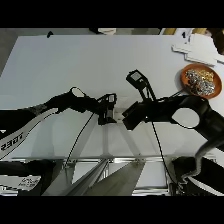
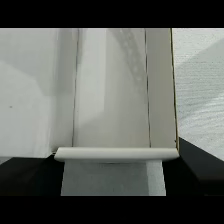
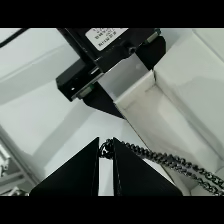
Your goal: Fold the box and place the chain.
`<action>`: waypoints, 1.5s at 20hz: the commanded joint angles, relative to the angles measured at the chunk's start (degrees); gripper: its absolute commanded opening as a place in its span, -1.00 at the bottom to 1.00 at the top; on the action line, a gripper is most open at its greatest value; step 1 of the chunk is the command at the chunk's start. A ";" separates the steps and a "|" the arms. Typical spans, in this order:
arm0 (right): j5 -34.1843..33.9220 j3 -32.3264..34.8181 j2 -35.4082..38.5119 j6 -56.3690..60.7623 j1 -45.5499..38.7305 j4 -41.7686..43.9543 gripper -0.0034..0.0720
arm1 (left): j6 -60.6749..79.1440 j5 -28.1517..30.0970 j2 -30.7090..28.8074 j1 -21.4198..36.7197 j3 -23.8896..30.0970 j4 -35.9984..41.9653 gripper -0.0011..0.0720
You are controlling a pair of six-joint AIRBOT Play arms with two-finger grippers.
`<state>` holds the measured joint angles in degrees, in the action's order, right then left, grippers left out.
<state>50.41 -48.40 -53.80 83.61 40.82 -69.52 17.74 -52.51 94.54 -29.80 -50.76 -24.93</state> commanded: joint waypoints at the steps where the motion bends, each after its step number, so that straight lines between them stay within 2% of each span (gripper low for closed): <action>1: -1.88 0.33 -3.91 1.05 0.79 -2.99 -0.87 | 0.02 0.00 -0.04 0.07 -0.07 0.00 -0.40; 7: -3.28 0.39 -9.99 1.53 0.79 -4.24 -0.84 | 0.00 0.00 -0.04 0.07 -0.07 0.00 -0.40; 8: -3.26 0.39 -10.25 1.53 0.76 -4.48 -0.62 | 0.00 0.00 -0.04 0.07 -0.07 0.00 -0.40; 12: -2.54 0.22 -10.21 1.68 -0.35 -6.56 -0.54 | 0.00 0.00 -0.04 0.07 -0.07 0.00 -0.40; 13: -1.07 -0.35 -10.03 1.73 -1.11 -6.56 -0.40 | 0.00 0.00 -0.04 0.07 -0.07 0.00 -0.40; 14: 1.57 -1.46 -9.42 1.90 -2.14 -6.56 -0.40 | 0.00 0.00 -0.04 0.07 -0.07 0.00 -0.40; 18: 13.16 -6.03 -3.37 1.92 -9.64 -11.65 -0.54 | 0.00 0.00 -0.04 0.07 -0.07 0.00 -0.40; 19: 16.85 -5.99 -1.77 1.92 -12.66 -14.43 -0.71 | 0.00 0.00 -0.04 0.07 -0.07 -0.02 -0.40; 21: 23.89 -5.79 -1.09 1.92 -19.12 -18.45 -0.71 | 0.00 0.00 -0.04 0.07 -0.07 0.00 -0.40; 22: 24.94 -5.01 -1.22 1.90 -22.88 -19.06 -0.71 | 0.00 0.02 -0.04 0.07 -0.07 0.00 -0.40; 25: 18.16 0.46 -1.25 1.90 -31.71 -18.97 -0.71 | 0.00 0.00 -0.04 0.07 -0.07 0.00 -0.40; 28: 12.04 4.24 -3.08 1.88 -34.34 -18.82 -0.70 | 0.00 0.00 -0.04 0.07 -0.07 0.00 -0.40; 29: 11.10 4.28 -4.79 1.88 -34.32 -18.47 -0.64 | 0.00 0.00 -0.04 0.07 -0.07 0.00 -0.40; 30: 10.10 4.28 -6.56 1.90 -34.32 -18.08 -0.47 | 0.00 0.00 -0.04 0.07 -0.07 0.00 -0.40</action>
<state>64.38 -45.78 -57.63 85.52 8.67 -87.66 17.74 -52.51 94.54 -29.78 -50.76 -24.91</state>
